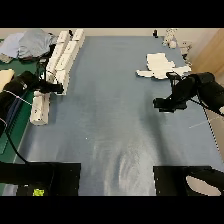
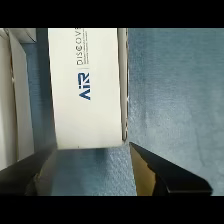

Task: Fold the box.

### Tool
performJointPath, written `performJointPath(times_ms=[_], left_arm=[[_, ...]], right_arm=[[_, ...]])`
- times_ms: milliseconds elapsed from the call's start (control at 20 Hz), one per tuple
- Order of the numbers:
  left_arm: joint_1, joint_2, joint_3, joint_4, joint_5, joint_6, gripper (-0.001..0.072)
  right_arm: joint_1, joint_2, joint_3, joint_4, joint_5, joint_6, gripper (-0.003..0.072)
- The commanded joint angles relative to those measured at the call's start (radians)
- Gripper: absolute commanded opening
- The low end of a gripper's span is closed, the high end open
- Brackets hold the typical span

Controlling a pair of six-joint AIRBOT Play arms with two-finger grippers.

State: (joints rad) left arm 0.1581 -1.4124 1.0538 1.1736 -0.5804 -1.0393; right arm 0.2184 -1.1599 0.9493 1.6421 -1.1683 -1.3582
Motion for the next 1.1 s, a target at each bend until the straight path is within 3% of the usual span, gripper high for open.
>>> performJointPath(times_ms=[0,100,150,250,300,450,650,850,1050], left_arm=[[0.003,0.072,0.071,0.027,-0.224,0.000,0.0701],[0.003,0.120,0.131,0.011,-0.352,-0.010,0.0699],[0.003,0.145,0.159,-0.003,-0.405,-0.044,0.0566],[0.003,0.193,0.199,-0.064,-0.489,-0.070,0.0093],[0.003,0.213,0.208,-0.110,-0.512,-0.069,0.0016],[-0.024,0.256,0.208,-0.227,-0.565,-0.077,0.0013],[-0.230,0.267,0.148,-0.177,-0.617,-0.140,0.0013],[-0.483,0.266,0.017,-0.131,-0.497,-0.239,0.0013],[-0.590,0.266,-0.053,-0.129,-0.417,-0.244,0.0015]], right_arm=[[0.000,0.000,0.001,0.000,0.000,0.000,0.0038],[0.000,0.000,0.001,0.000,0.000,0.000,0.0037],[0.000,0.000,0.001,0.000,0.000,0.000,0.0037],[0.000,0.000,0.001,0.000,0.000,0.000,0.0038],[0.000,0.000,0.001,0.000,0.000,0.000,0.0038],[0.000,0.000,0.001,0.000,0.000,0.000,0.0038],[0.000,0.000,0.001,0.000,0.000,0.000,0.0038],[0.000,0.000,0.001,0.000,0.000,0.000,0.0038],[0.000,0.000,0.001,0.000,0.000,0.000,0.0038]])
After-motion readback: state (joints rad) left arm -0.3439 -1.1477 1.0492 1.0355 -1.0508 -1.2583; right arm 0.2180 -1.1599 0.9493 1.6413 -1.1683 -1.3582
